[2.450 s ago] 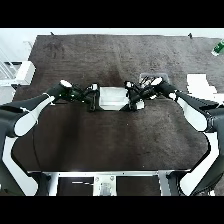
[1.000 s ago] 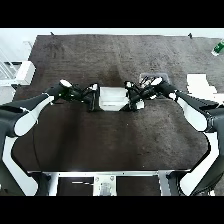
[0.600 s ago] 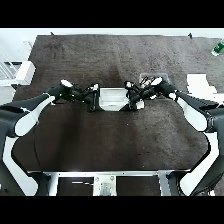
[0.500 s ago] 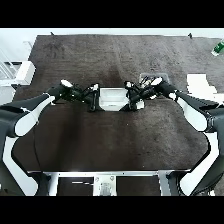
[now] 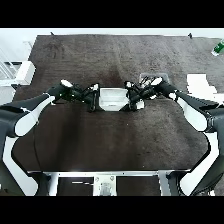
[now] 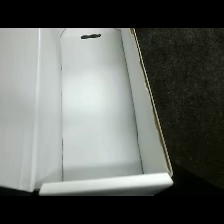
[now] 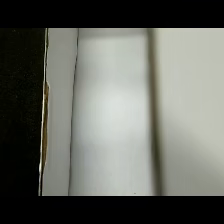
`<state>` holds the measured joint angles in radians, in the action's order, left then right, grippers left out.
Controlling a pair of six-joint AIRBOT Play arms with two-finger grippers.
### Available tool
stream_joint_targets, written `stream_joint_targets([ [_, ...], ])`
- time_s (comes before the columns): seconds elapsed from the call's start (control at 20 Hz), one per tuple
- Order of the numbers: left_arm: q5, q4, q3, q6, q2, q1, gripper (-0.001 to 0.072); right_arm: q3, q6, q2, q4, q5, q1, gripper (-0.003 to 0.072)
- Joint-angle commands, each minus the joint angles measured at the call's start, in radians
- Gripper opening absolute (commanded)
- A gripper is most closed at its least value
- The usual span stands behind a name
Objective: Fold the box and place the chain.
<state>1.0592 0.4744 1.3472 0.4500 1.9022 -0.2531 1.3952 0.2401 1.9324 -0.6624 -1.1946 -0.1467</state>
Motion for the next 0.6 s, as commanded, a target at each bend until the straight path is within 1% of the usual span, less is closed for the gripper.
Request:
stream_joint_targets([
  [0.0, -0.003, 0.010, 0.005, -0.008, 0.000, -0.001, 0.0629, 0.000, 0.000, 0.001, 0.000, 0.000, -0.001, 0.0539],
  [0.2, 0.008, 0.019, 0.008, -0.004, 0.002, -0.003, 0.0629, 0.000, 0.000, 0.001, 0.000, 0.000, -0.001, 0.0539],
  [0.3, 0.018, 0.058, 0.017, -0.007, 0.002, -0.020, 0.0630, 0.000, 0.000, 0.001, 0.001, 0.000, -0.001, 0.0539],
  [0.4, 0.014, 0.082, 0.024, -0.031, 0.002, -0.030, 0.0630, 0.000, 0.000, 0.001, 0.001, 0.000, -0.001, 0.0539],
  [0.55, 0.003, 0.080, 0.024, -0.050, 0.002, -0.029, 0.0629, 0.000, 0.000, 0.001, 0.001, 0.000, -0.001, 0.0539],
])
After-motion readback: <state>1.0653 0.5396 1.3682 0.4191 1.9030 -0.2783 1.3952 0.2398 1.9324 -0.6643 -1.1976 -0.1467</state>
